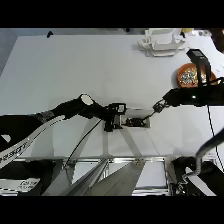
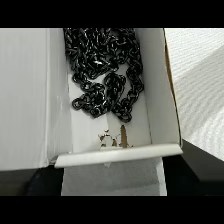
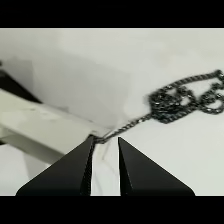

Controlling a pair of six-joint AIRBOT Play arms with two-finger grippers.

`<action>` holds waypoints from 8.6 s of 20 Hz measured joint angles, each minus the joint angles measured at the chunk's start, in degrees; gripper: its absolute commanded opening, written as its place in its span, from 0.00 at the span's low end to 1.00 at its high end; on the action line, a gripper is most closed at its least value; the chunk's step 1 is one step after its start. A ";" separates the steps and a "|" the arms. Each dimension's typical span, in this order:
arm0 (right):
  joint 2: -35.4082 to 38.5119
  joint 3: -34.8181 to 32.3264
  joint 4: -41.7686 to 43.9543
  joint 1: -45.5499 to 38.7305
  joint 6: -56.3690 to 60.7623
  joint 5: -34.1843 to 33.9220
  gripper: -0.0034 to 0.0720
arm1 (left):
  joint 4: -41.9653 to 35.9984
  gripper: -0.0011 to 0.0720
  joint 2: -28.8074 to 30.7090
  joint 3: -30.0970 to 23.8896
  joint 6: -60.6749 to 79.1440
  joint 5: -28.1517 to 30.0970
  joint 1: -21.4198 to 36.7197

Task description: Fold the box and place the chain.

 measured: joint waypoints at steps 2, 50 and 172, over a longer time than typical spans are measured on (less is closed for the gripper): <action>-2.29 -1.73 -0.96 -1.22 0.17 -1.49 0.26 | 0.00 0.03 0.00 0.00 0.02 0.00 0.00; 6.82 -6.69 6.29 -4.72 0.83 -8.57 0.06 | 0.00 0.03 -0.02 0.00 0.07 0.02 -0.02; 8.92 -8.37 -6.08 1.60 0.63 -16.81 0.07 | 0.00 0.03 -0.02 0.00 0.00 0.00 -0.02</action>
